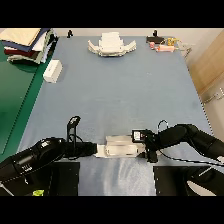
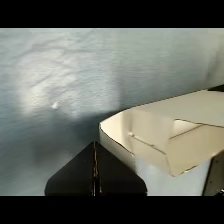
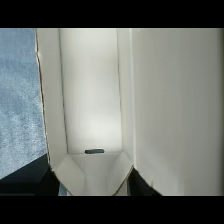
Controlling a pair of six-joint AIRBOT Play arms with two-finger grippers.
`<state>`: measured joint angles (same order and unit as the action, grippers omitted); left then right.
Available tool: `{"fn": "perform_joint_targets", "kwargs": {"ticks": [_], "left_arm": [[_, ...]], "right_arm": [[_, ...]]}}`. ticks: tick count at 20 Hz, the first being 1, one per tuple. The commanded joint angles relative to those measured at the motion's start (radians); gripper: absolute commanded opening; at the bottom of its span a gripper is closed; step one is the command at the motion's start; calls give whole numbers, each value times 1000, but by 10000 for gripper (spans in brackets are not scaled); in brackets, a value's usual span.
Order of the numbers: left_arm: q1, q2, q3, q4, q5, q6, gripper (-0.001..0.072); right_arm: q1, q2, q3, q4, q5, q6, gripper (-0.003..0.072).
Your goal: Fold the box.
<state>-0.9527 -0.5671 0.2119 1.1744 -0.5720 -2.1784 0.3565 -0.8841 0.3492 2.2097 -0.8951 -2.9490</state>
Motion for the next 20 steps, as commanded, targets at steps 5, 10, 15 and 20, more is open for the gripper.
{"fn": "perform_joint_targets", "kwargs": {"ticks": [5, 10, 15, 20], "left_arm": [[-44, -34, 70, -27, 92, 29, 464], [-45, -34, 70, -54, 75, 43, 463], [-45, -40, 68, -72, 159, 47, 463], [-45, -82, 132, -66, 35, 85, 462]], "right_arm": [[0, 0, 1, 0, 0, 0, 482], [0, 0, 1, 0, 0, 0, 481], [0, 0, 1, 0, 0, 0, 481], [0, 0, 1, -3, 0, 0, 481]]}}
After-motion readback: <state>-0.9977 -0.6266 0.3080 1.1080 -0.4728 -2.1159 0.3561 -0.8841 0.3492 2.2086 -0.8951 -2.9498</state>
